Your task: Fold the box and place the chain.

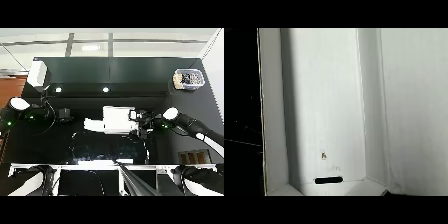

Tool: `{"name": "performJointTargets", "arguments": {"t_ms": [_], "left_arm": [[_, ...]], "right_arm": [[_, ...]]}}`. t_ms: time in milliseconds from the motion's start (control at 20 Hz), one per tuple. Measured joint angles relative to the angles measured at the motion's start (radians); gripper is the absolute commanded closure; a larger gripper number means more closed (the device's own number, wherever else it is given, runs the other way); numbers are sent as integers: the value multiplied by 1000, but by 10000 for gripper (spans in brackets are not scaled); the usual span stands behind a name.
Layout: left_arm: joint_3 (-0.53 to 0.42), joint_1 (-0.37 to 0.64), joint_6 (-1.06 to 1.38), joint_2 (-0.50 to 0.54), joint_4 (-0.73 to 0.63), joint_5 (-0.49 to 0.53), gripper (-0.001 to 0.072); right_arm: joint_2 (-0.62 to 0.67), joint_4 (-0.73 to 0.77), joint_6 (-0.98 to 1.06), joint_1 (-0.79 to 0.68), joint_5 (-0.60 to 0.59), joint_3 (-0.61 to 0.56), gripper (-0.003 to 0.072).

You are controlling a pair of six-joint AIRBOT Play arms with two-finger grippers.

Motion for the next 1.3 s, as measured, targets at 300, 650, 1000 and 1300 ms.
{"name": "performJointTargets", "arguments": {"t_ms": [300, 650, 1000, 1300], "left_arm": [[-23, -89, 10, -174, -160, -27, 685], [-9, -221, 82, -259, -267, 11, 683], [72, -240, 148, -269, -305, -67, 176], [161, -266, 167, -270, -311, -160, 171]], "right_arm": [[0, 0, 0, 0, 0, 0, 630], [0, 0, 0, 0, 0, 0, 630], [0, 0, 0, 0, 1, 0, 630], [0, 0, -1, 0, 0, 0, 630]]}}
